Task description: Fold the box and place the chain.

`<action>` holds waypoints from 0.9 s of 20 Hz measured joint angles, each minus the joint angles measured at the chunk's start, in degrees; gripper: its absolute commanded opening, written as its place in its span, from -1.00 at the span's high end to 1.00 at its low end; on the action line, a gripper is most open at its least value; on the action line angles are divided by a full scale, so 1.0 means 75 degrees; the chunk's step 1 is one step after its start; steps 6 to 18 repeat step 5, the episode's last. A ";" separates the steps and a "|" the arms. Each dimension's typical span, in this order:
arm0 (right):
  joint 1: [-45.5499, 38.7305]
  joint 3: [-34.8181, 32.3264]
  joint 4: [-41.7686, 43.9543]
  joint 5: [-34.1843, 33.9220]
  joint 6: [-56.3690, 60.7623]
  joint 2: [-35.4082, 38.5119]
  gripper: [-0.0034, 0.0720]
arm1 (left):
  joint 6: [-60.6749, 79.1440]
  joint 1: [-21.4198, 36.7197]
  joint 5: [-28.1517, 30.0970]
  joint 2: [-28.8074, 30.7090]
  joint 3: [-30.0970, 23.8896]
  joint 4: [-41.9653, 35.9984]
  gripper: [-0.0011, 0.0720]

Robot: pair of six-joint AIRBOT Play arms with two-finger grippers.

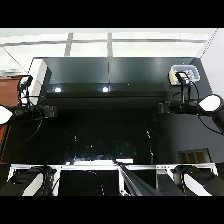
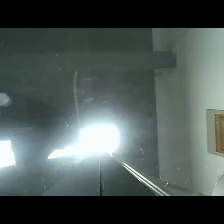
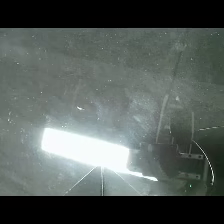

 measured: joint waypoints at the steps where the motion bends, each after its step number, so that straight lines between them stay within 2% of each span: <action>1: 0.0000 -0.0003 -0.0003 -0.0012 0.0000 0.0000 0.87 | 0.0000 0.0020 0.0029 0.0032 -0.0055 -0.0012 0.90; 18: 0.0000 -0.0003 -0.0009 -0.0015 -0.0006 0.0000 0.87 | -0.0015 0.0064 0.0073 0.0108 -0.0169 -0.0032 0.90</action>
